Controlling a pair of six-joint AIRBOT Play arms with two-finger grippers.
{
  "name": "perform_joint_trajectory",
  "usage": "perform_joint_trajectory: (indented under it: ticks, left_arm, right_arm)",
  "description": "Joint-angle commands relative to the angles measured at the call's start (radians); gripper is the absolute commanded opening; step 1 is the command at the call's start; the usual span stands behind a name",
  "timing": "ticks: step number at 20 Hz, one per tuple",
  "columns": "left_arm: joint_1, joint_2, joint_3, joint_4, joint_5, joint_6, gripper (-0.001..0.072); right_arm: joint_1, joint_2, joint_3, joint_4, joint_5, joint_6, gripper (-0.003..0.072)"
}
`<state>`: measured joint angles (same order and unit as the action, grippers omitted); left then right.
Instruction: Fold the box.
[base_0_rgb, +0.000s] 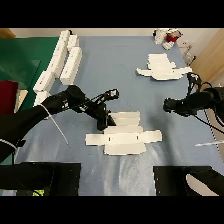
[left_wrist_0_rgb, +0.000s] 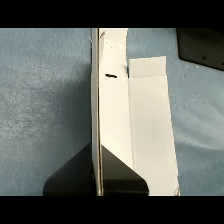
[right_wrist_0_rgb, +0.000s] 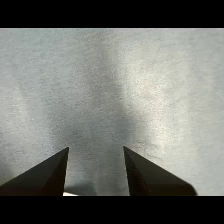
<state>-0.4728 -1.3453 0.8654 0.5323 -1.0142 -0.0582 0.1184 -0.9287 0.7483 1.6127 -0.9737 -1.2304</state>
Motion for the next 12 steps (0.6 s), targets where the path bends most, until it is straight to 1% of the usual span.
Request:
perform_joint_trajectory:
  ticks: [1,8,9,12]
  left_arm:
    - [0.0,-0.005,0.002,0.007,-0.011,-0.015,0.0015]
    - [-0.002,-0.005,-0.001,0.01,-0.032,-0.048,0.0017]
    - [-0.002,-0.005,-0.002,0.018,-0.039,-0.048,0.0017]
    - [-0.002,-0.005,-0.002,0.029,-0.053,-0.048,0.0017]
  right_arm:
    - [0.0,-0.001,0.001,0.006,-0.003,0.0,0.0536]
    - [0.0,-0.001,0.001,0.014,-0.003,0.0,0.0535]
    - [0.0,-0.001,0.001,0.019,-0.003,0.0,0.0516]
    - [0.0,-0.001,0.001,0.032,-0.004,0.0,0.0515]
